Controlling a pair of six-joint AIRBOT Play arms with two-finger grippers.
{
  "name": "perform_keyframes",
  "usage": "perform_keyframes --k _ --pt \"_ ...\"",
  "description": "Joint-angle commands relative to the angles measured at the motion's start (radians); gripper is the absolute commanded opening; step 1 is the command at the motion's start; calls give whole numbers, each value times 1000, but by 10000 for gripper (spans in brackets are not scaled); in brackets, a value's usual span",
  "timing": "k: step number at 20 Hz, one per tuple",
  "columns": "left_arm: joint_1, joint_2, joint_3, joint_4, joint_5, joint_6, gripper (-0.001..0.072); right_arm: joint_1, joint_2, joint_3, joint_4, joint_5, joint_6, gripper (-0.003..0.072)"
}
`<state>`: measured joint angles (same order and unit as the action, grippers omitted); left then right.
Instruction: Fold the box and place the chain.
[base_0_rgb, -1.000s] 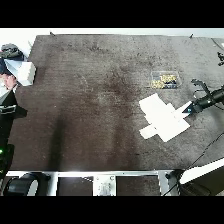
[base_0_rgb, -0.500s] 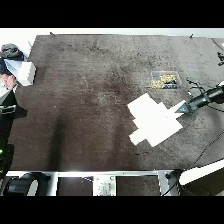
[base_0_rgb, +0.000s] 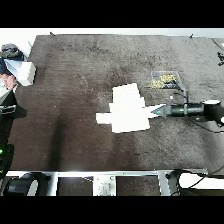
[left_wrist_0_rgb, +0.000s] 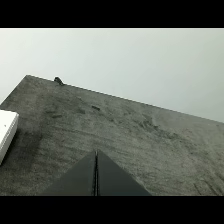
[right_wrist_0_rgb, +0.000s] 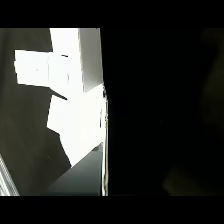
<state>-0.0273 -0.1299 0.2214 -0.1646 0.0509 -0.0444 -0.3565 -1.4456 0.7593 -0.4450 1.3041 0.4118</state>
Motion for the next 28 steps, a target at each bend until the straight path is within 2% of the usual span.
perform_keyframes --k 1,3,5,7,9,10,11,12,13,14,16,17,19,23,25,26,28 --pt "0 0 1 0 0 0 12 169 49 -112 240 -163 5 7" --pt "0 0 1 0 0 0 12 287 49 -110 338 -325 0 7" --pt "0 0 1 0 -7 0 12 387 49 -98 364 -483 0 7" --pt "0 0 1 -1 -11 -2 12 443 48 -78 363 -563 0 7" --pt "0 0 1 6 -56 -2 13 472 19 -29 358 -594 -29 7" --pt "0 0 1 25 -100 16 125 476 -3 -2 342 -596 -31 8" --pt "0 0 1 56 -176 42 571 476 -26 22 328 -597 -34 8" --pt "0 -3 3 60 -256 69 683 476 -42 39 326 -593 -33 8" --pt "0 -16 3 60 -325 98 544 476 -58 51 326 -581 -34 8" --pt "0 -40 10 60 -386 138 528 476 -72 60 326 -578 -34 8" --pt "0 -129 41 60 -448 159 530 477 -91 74 326 -568 -53 8" --pt "0 -189 68 60 -481 161 562 477 -91 75 327 -568 -72 8" --pt "0 -346 143 60 -563 196 558 477 -91 75 330 -569 -78 8" --pt "-1 -680 323 61 -674 248 558 477 -91 75 333 -567 -79 9" --pt "-1 -820 418 62 -680 243 558 477 -92 75 333 -568 -85 9" --pt "-1 -894 478 80 -689 207 558 477 -92 75 332 -568 -100 9" --pt "-1 -1035 618 209 -746 64 557 477 -91 75 333 -567 -101 9"
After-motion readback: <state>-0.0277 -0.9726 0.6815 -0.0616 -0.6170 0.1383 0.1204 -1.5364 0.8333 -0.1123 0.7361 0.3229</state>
